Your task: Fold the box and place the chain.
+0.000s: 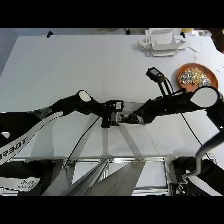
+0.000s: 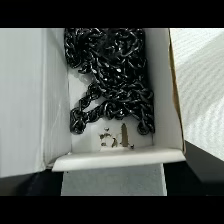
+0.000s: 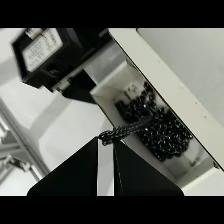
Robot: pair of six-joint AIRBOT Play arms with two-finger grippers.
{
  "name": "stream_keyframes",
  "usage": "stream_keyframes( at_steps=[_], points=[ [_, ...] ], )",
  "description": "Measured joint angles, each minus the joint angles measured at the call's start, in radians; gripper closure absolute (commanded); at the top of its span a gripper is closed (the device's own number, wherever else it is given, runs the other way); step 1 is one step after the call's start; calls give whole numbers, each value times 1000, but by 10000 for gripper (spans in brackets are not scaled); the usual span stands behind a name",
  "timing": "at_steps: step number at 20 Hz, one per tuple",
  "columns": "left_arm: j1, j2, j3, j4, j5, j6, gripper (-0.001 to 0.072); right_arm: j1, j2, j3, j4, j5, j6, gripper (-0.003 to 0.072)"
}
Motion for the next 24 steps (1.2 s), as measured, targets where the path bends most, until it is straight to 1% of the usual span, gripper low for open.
stream_keyframes(
  at_steps=[1, 3, 6, 9, 10, 11, 12, 16, 18, 21, 24],
  points=[
    [0, 0, 0, 0, 0, 0, 577, 8, -15, 3, -14, 2, 0, 523],
    [0, 0, 0, 0, 0, 0, 577, 14, -35, 32, -33, 21, -2, 522],
    [0, 0, 0, 0, 0, 0, 577, -15, -61, 143, -48, 68, -4, 524],
    [0, 0, 0, 0, 0, 0, 577, -69, -116, 263, -52, 93, -28, 533],
    [0, 0, 0, 0, 0, 0, 577, -89, -141, 288, -53, 98, -45, 576],
    [0, 0, 0, 0, 0, 0, 577, -108, -172, 307, -56, 108, -70, 670],
    [0, 0, 0, 0, 0, 0, 577, -126, -208, 320, -58, 126, -101, 671],
    [0, 0, 0, 0, 0, 0, 577, -165, -341, 345, -60, 184, -207, 671],
    [0, 0, 0, 0, 0, 0, 577, -172, -378, 346, -60, 199, -249, 671],
    [0, 0, 0, 0, 0, 0, 577, -177, -402, 332, -59, 209, -322, 671],
    [0, 0, 0, 0, 0, 0, 577, -179, -394, 286, -39, 192, -392, 671]
  ],
)
